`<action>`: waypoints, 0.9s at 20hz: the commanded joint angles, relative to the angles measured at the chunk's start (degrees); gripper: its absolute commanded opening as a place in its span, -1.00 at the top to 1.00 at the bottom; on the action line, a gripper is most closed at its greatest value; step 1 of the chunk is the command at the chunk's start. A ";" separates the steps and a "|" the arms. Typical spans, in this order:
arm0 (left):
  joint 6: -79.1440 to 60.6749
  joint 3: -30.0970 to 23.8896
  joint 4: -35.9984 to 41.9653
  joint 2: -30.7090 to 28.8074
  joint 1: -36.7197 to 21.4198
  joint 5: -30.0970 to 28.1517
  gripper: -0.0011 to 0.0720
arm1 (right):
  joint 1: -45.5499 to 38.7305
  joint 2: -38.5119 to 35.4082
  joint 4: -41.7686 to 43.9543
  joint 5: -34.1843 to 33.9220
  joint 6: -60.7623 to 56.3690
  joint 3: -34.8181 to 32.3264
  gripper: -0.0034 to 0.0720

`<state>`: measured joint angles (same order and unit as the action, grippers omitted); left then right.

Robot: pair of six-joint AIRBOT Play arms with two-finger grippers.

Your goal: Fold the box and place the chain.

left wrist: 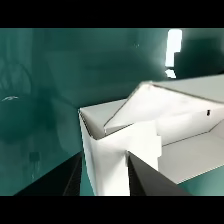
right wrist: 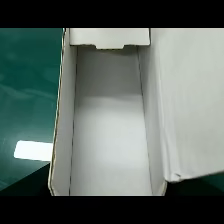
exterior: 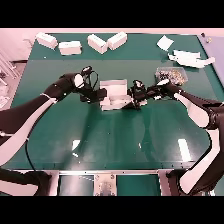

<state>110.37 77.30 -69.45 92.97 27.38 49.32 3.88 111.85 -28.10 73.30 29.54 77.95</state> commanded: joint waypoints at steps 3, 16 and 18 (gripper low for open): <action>3.02 4.09 -1.64 3.32 2.34 1.99 0.06 | -0.02 0.00 0.04 0.07 0.04 0.02 -0.54; 6.64 8.57 -4.37 6.47 4.50 7.58 0.25 | -0.02 0.00 0.04 0.09 0.04 0.00 -0.54; 6.64 10.82 -5.01 8.13 5.07 9.35 0.24 | -0.02 0.00 0.04 0.09 0.04 0.00 -0.54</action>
